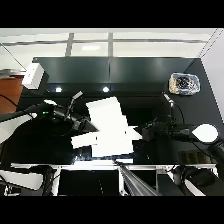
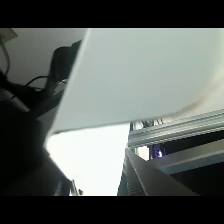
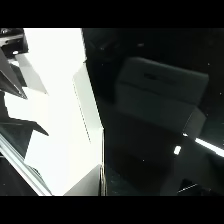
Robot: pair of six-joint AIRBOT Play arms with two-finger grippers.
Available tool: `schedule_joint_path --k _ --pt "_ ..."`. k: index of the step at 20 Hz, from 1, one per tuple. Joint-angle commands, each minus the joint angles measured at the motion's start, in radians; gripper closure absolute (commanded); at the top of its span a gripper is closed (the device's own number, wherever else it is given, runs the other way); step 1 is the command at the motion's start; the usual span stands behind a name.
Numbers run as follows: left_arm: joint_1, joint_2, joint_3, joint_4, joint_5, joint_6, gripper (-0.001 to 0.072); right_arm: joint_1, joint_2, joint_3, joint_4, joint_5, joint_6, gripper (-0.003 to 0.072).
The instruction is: Fold the box and place the chain.
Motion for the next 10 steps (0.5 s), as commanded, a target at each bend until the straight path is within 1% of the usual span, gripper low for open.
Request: schedule_joint_path --k 1,2,3,4,5,6,7,8,10 --pt "-0.006 -0.001 0.005 0.0 0.019 0.012 0.0416 0.001 0.001 -0.001 -0.005 0.018 0.0 0.0662" --pt "-0.011 0.0 0.005 0.002 0.03 0.012 0.0439 0.001 0.001 -0.001 -0.005 0.017 0.0 0.0661" --pt "-0.018 0.0 0.005 0.003 0.039 0.012 0.0485 0.001 0.001 -0.001 -0.008 0.015 0.0 0.0662" --pt "-0.023 -0.001 0.005 0.008 0.047 0.014 0.063 0.001 0.001 -0.001 -0.016 0.015 0.003 0.0661" --pt "-0.023 0.0 0.005 0.014 0.053 0.021 0.0676 0.001 0.001 0.0 -0.028 0.016 0.011 0.0661" --pt "-0.023 0.0 0.005 0.021 0.053 0.023 0.0676 0.001 0.001 -0.001 -0.032 0.015 0.011 0.0622" --pt "-0.022 0.0 0.005 0.032 0.052 0.023 0.0677 -0.002 0.001 0.0 -0.044 0.004 0.017 0.0276" --pt "-0.021 0.0 0.009 0.049 0.052 0.023 0.0678 -0.013 0.001 0.002 -0.059 -0.003 0.023 -0.0025" --pt "-0.023 0.008 0.026 0.08 0.064 0.023 0.0681 -0.076 0.001 0.043 -0.142 0.045 0.023 -0.0015"
